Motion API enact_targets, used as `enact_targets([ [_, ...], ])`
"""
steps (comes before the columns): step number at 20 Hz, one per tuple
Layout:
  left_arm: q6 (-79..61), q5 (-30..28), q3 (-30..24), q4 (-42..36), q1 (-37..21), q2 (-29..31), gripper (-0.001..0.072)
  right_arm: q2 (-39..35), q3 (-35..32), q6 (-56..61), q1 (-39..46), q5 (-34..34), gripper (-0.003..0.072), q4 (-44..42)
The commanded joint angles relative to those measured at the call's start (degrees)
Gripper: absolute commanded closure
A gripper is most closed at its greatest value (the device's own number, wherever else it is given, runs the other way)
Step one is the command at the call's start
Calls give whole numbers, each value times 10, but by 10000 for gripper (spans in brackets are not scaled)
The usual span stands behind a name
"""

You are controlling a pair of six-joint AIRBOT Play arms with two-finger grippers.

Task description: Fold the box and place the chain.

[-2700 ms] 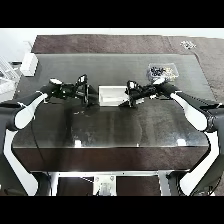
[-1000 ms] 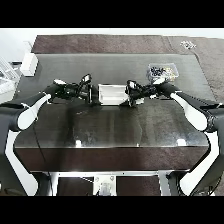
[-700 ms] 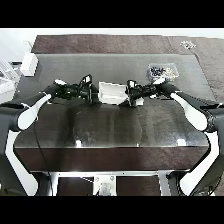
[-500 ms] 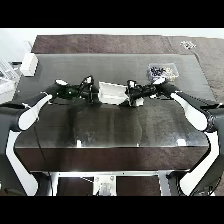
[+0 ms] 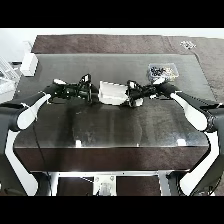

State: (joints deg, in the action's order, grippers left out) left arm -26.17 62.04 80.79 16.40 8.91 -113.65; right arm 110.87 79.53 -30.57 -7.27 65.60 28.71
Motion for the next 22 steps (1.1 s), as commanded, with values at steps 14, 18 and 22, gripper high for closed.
enact_targets([
  [14, -33, -15, 0, 17, 7, 0, -11, 0, 0, 1, 0, -4, 99, -2],
  [18, -33, -18, 0, 15, 15, 0, -10, 0, 0, 1, 0, -4, 99, -2],
  [22, -33, -29, 0, 14, 20, 0, -10, 0, 0, 1, 0, -4, 99, -2],
])
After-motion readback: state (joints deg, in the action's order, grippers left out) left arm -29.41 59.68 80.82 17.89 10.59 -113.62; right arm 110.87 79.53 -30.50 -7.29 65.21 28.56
